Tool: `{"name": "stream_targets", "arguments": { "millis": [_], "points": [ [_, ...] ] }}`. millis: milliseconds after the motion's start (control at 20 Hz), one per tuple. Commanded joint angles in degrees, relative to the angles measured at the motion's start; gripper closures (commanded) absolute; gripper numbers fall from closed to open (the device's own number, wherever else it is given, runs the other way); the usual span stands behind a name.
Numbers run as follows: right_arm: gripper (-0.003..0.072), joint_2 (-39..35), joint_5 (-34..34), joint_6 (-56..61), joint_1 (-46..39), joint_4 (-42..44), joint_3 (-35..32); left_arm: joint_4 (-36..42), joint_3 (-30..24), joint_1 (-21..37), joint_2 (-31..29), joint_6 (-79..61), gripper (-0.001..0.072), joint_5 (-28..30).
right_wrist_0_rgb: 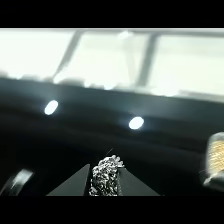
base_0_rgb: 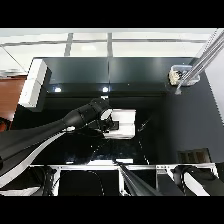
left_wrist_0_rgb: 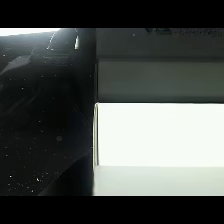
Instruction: Fold the box and place the chain.
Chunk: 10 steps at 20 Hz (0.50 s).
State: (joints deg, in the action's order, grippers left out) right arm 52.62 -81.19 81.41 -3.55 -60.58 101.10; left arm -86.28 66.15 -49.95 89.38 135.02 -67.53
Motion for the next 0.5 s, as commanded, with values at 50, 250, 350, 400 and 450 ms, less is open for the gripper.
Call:
{"name": "stream_targets", "arguments": {
  "millis": [50,250,350,400,450],
  "points": [
    [0.0676,-4.44,-7.34,-1.57,5.44,4.42,-4.83,0.00,0.02,0.02,-0.02,0.00,0.0687,-0.02],
    [0.0676,-4.44,-7.37,-1.60,8.52,17.25,-11.19,0.00,0.02,0.02,-0.02,0.00,0.0687,-0.07],
    [0.0676,-4.44,-3.37,-2.03,11.85,22.32,-15.58,0.00,0.02,0.00,-0.02,0.00,0.0686,-0.07],
    [0.0676,-4.44,-0.83,-2.47,13.75,22.84,-17.35,0.00,0.02,0.02,-0.02,0.00,0.0687,-0.07],
    [0.0676,-4.42,2.01,-2.86,15.76,22.82,-18.97,0.00,0.02,0.00,-0.02,0.00,0.0687,-0.07]
  ]
}}
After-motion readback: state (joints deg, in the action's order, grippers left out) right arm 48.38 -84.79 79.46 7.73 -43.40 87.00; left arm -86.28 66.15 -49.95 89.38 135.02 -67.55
